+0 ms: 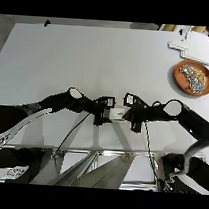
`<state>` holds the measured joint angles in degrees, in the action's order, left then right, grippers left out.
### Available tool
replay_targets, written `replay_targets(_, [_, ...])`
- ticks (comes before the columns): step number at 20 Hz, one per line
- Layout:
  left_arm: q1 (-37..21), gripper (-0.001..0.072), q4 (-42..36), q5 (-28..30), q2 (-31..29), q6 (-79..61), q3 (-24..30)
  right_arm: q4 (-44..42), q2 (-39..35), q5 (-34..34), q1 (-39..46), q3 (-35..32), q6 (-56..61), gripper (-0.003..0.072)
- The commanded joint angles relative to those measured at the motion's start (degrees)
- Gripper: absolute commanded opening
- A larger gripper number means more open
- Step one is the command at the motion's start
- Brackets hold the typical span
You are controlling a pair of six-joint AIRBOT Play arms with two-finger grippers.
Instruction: Fold the box and place the chain.
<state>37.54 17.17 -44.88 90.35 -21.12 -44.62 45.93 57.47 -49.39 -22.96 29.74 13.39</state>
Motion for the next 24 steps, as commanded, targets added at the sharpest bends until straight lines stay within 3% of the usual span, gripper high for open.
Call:
replay_targets(1, [0.0,0.0311,0.4,0.1,-0.1,-0.5,0.0,-0.8,-5.8,-0.2,4.1,0.2,3.5,0.0015])
replay_targets(4, [0.0,0.0311,0.4,0.1,-0.1,-0.5,0.0,3.8,-12.5,-4.6,11.8,0.1,11.5,0.0015])
replay_targets(9, [0.0,0.0311,0.4,0.1,-0.1,-0.5,0.0,34.7,-14.7,-10.3,25.3,-0.5,50.0,0.0015])
replay_targets(11, [0.0,0.0311,0.4,0.1,-0.1,-0.5,0.0,41.6,-14.6,-11.9,31.3,-2.1,62.9,0.0015])
replay_targets(16, [0.0,0.0311,0.4,0.1,-0.1,-0.5,0.0,42.4,-14.6,-17.6,40.9,-3.4,66.3,0.0015])
replay_targets(24, [0.0,0.0311,0.4,0.1,-0.1,-0.5,0.0,42.4,-14.6,-17.5,41.5,-3.3,66.3,0.0015])
